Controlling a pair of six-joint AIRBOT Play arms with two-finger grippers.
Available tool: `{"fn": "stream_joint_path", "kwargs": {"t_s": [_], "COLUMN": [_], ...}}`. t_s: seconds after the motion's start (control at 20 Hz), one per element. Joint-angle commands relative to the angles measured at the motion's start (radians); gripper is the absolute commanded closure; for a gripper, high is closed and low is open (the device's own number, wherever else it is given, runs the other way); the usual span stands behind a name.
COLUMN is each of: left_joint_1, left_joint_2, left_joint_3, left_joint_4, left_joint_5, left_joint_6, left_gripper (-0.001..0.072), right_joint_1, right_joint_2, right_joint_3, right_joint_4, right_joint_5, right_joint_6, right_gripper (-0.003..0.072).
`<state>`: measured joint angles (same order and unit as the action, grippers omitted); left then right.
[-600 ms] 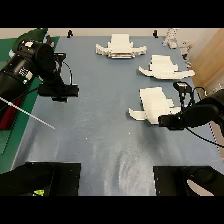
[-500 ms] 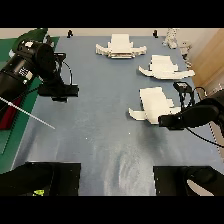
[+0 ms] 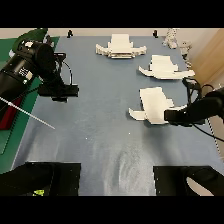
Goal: Fold the box.
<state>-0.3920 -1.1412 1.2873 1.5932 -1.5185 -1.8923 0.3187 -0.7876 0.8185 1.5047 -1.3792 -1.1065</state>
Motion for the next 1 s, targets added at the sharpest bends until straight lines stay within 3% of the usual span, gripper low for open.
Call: {"fn": "stream_joint_path", "kwargs": {"t_s": [0.0, 0.1, 0.25, 0.45, 0.55, 0.95], "left_joint_1": [0.001, 0.001, 0.001, 0.001, 0.001, 0.001], "left_joint_2": [0.0, 0.0, 0.0, 0.0, 0.0, 0.0], "left_joint_3": [0.001, 0.001, 0.001, 0.001, 0.001, 0.001], "left_joint_4": [0.0, 0.0, 0.0, 0.0, 0.0, -0.012], "left_joint_5": [0.0, 0.0, 0.038, 0.08, 0.094, 0.116], "left_joint_6": [0.0, 0.0, 0.0, 0.0, 0.0, -0.008], "left_gripper": [0.0698, 0.0698, 0.0698, 0.0697, 0.0698, 0.0698], "right_joint_1": [-0.228, -0.402, -0.664, -0.912, -0.963, -0.965], "right_joint_2": [-0.077, -0.165, -0.348, -0.607, -0.701, -0.907], "right_joint_3": [0.085, 0.157, 0.265, 0.407, 0.472, 0.555], "right_joint_4": [-0.004, -0.004, 0.052, 0.389, 0.501, 0.547], "right_joint_5": [-0.076, -0.096, -0.074, -0.062, -0.062, -0.061], "right_joint_6": [-0.134, -0.256, -0.424, -0.7, -0.802, -1.009], "right_gripper": [0.0318, 0.0272, 0.0272, 0.0272, 0.0271, 0.0272]}}
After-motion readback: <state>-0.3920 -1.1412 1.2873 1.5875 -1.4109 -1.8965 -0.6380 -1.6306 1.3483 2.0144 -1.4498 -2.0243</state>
